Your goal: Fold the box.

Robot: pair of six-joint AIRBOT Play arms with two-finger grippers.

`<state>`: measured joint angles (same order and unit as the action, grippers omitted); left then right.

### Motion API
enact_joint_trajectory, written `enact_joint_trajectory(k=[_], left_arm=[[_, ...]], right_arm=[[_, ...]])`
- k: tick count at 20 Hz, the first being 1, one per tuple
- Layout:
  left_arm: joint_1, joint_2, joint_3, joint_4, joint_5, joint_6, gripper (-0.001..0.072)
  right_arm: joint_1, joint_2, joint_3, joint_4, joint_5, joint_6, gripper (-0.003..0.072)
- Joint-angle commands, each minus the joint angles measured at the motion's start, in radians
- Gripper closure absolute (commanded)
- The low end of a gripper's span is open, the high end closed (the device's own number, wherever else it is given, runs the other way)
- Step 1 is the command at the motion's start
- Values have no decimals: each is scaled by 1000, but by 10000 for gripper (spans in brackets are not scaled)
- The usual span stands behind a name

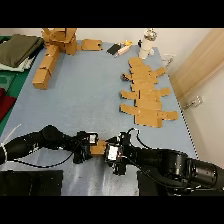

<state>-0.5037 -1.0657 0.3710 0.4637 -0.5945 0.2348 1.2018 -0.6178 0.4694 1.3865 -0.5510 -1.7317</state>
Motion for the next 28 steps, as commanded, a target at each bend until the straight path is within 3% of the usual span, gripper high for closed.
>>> enact_joint_trajectory(k=[1,14,28], left_arm=[[0,0,0,0,0,0,150],[0,1,0,0,0,0,149],[0,1,0,0,0,0,150]], right_arm=[[-32,-21,1,-75,29,7,164],[-21,-140,1,-70,65,-6,165],[10,-186,0,-70,65,-59,178]])
